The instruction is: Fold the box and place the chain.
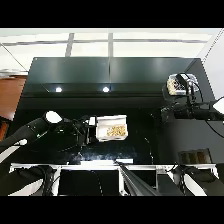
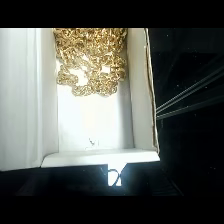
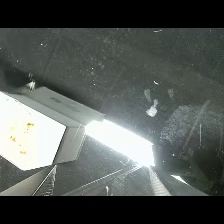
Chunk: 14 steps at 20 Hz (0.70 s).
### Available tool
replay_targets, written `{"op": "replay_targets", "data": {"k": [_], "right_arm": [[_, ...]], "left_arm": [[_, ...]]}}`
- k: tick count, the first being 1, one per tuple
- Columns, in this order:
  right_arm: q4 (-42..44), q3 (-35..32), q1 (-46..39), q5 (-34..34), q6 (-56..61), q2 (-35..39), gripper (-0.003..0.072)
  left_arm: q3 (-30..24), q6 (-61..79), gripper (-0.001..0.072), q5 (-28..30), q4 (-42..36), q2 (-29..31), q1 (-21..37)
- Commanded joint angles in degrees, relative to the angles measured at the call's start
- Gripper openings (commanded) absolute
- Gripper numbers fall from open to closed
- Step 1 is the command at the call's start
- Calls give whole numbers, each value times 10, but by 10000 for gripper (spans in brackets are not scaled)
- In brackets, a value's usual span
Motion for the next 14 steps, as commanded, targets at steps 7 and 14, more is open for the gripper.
{"op": "replay_targets", "data": {"k": [7,14], "right_arm": [[0,0,0,-2,0,0,701],[0,0,0,-16,0,0,700]], "left_arm": [[1,-1,699,3,-2,0,0],[1,-9,694,7,-3,-1,-13]]}}
